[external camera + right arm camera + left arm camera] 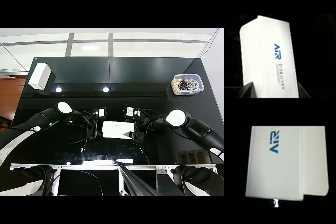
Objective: Fold the box and place the chain.
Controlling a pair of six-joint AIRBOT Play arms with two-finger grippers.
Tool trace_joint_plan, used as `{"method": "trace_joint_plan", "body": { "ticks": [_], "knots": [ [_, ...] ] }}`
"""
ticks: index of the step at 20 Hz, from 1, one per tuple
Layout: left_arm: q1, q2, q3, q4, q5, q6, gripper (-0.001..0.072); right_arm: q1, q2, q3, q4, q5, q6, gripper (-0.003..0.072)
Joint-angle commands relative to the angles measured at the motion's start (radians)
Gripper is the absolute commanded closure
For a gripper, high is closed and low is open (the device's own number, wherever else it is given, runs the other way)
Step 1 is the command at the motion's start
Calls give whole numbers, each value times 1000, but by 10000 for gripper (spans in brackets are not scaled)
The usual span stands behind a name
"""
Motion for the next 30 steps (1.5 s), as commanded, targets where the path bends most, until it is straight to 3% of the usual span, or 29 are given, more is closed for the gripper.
{"method": "trace_joint_plan", "body": {
  "ticks": [1, 13, 14, 15, 30],
  "knots": [
    [0, -1, 0, 0, 0, 0, 315, 1, -1, 0, -16, -13, 0, 7],
    [0, -1, 0, 0, 0, 0, 315, 1, 0, 10, -16, -58, 35, 9],
    [0, -1, 0, 0, 0, 0, 315, 1, 0, 10, -15, -57, 35, 55],
    [0, -1, 0, 0, 0, 0, 315, 1, 0, 10, -13, -56, 43, 188],
    [0, -1, 0, 0, -1, 0, 315, 1, -1, 9, 28, -42, 50, 191]
  ]
}}
